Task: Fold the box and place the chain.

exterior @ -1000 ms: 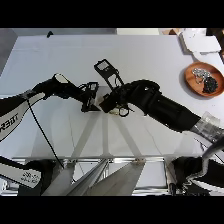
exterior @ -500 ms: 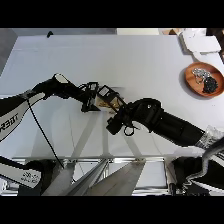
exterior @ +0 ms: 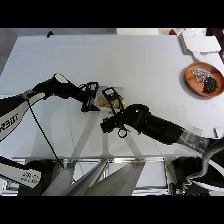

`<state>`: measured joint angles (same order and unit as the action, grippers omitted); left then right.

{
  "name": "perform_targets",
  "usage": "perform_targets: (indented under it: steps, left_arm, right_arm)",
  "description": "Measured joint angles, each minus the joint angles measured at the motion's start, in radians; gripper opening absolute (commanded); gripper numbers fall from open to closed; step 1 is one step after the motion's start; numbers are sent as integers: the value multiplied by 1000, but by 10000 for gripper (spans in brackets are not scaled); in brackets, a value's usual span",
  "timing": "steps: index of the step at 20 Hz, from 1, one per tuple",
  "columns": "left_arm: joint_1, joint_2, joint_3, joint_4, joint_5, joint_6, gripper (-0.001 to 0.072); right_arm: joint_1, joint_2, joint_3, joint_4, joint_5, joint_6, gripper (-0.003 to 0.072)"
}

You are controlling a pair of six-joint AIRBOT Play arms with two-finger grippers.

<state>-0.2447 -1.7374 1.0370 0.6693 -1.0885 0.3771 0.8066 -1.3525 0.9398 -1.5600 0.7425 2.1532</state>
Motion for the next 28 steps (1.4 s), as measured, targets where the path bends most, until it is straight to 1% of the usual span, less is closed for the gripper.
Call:
perform_targets:
  steps: [5,8,9,10,12,15,18,22,23,24,25,28]
  left_arm:
    - [0,0,0,0,0,0,333]
    - [0,0,0,0,0,0,333]
    - [0,0,0,0,0,0,333]
    - [0,0,0,0,0,0,333]
    - [0,0,0,0,0,0,333]
    - [0,0,0,0,0,0,333]
    - [0,0,0,0,0,0,333]
    - [0,0,0,0,0,0,333]
    - [0,0,0,0,0,0,333]
    - [0,0,0,0,0,0,333]
    - [0,0,0,0,0,0,333]
    - [0,0,0,0,0,0,333]
  right_arm:
    - [1,-63,0,-125,-59,244,475]
    - [1,-93,0,-175,-95,327,474]
    - [1,-104,0,-186,-115,343,452]
    - [1,-113,0,-193,-136,355,426]
    - [1,-134,0,-204,-168,369,425]
    - [1,-161,0,-216,-191,383,390]
    - [2,-173,0,-221,-195,387,390]
    - [5,-173,0,-225,-190,388,396]
    - [7,-168,0,-225,-186,388,403]
    - [9,-162,-2,-227,-180,388,427]
    - [10,-151,-2,-227,-158,389,427]
    - [13,-129,-1,-248,-161,388,453]
